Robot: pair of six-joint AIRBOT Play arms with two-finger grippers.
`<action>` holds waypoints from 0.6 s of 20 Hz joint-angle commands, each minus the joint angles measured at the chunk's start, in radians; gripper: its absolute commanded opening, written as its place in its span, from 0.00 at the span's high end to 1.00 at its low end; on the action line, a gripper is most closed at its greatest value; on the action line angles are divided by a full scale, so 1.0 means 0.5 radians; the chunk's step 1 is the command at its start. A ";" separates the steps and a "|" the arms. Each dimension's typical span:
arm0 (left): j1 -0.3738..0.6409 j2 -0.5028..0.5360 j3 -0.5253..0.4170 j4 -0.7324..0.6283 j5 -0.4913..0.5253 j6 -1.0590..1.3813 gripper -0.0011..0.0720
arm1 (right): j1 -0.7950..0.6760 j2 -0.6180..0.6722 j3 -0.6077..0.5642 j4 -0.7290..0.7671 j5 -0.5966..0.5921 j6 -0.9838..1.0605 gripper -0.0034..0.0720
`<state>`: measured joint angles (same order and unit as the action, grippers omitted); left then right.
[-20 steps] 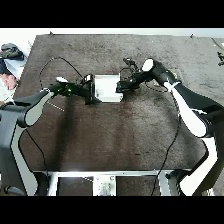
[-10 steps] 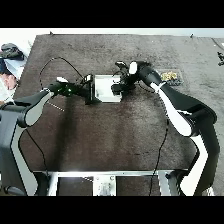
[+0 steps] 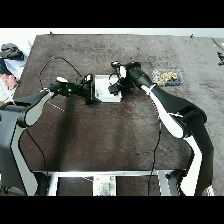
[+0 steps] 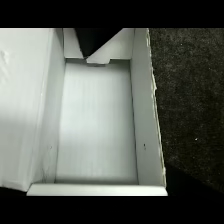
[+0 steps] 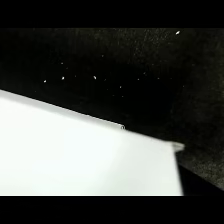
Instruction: Fold the box and place the chain.
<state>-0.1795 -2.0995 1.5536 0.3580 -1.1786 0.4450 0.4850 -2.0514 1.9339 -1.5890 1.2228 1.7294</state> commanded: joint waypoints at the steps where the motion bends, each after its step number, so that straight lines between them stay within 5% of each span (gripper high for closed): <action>1: 0.002 -0.001 0.002 0.001 0.000 0.001 0.33 | 0.023 -0.031 0.026 -0.100 0.037 0.166 0.28; 12: 0.002 -0.001 0.002 0.000 0.000 0.001 0.33 | 0.023 -0.073 0.055 -0.081 0.069 0.305 0.32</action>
<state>-0.1799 -2.0995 1.5536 0.3584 -1.1778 0.4454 0.4965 -2.0869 1.9518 -1.6337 1.2549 1.8668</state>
